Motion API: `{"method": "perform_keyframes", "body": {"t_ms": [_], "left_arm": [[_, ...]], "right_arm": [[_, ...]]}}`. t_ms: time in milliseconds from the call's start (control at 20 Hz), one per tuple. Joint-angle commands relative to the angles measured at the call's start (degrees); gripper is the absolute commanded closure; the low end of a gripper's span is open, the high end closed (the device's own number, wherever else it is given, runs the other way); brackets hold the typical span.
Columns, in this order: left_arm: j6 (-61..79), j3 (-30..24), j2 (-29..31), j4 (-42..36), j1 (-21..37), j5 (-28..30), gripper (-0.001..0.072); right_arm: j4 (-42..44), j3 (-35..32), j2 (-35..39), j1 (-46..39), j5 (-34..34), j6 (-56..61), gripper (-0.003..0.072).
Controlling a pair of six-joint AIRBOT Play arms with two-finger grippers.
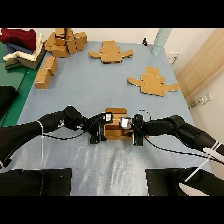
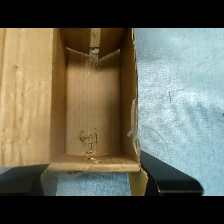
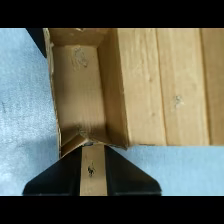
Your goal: Fold the box.
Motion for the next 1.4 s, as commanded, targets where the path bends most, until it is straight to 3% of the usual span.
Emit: {"method": "perform_keyframes", "body": {"t_ms": [0,150,200,250,300,600,650,750,800,850,900,950,1350], "left_arm": [[0.0,0.0,0.0,0.0,0.0,0.0,0.0322],[0.0,0.0,0.0,0.0,0.0,0.0,0.0322],[0.0,0.0,0.0,0.0,0.0,0.0,0.0322],[0.0,0.0,0.0,0.0,0.0,0.0,0.0322],[0.0,0.0,0.0,0.0,0.0,0.0,0.0322],[0.0,0.0,0.0,0.0,0.0,0.0,0.0321],[0.0,0.0,0.0,0.0,0.0,0.0,0.0322],[0.0,0.0,0.0,0.0,0.0,0.0,0.0321],[0.0,0.0,0.0,0.0,0.0,0.0,0.0322],[0.0,0.0,0.0,0.0,0.0,0.0,0.0321],[0.0,0.0,0.0,0.0,0.0,0.0,0.0321],[0.0,0.0,0.0,0.0,0.0,0.0,0.0322],[0.0,0.0,0.0,0.0,0.0,0.0,0.0322]], "right_arm": [[3.3,0.0,-1.5,0.1,0.7,-3.1,0.048],[3.7,0.0,-2.1,0.1,1.3,-4.0,0.0427],[3.8,0.0,-2.4,0.1,1.3,-4.0,0.0247],[3.9,0.0,-2.6,0.1,1.3,-4.0,0.0114],[4.0,0.0,-2.9,0.1,1.3,-4.0,0.0084],[4.0,0.0,-4.0,0.1,1.4,-4.5,0.0084],[4.1,0.0,-4.0,0.1,1.4,-4.5,0.0114],[4.5,0.0,-3.9,0.1,1.0,-4.4,0.0347],[4.7,0.0,-3.9,0.1,1.1,-4.5,0.0347],[4.8,0.0,-3.9,0.1,1.2,-4.5,0.0282],[4.8,0.0,-3.9,0.1,1.6,-4.5,0.0127],[4.8,0.0,-3.9,0.1,1.7,-4.5,0.0046],[4.8,0.0,-4.1,0.1,1.6,-4.9,0.0047]]}}
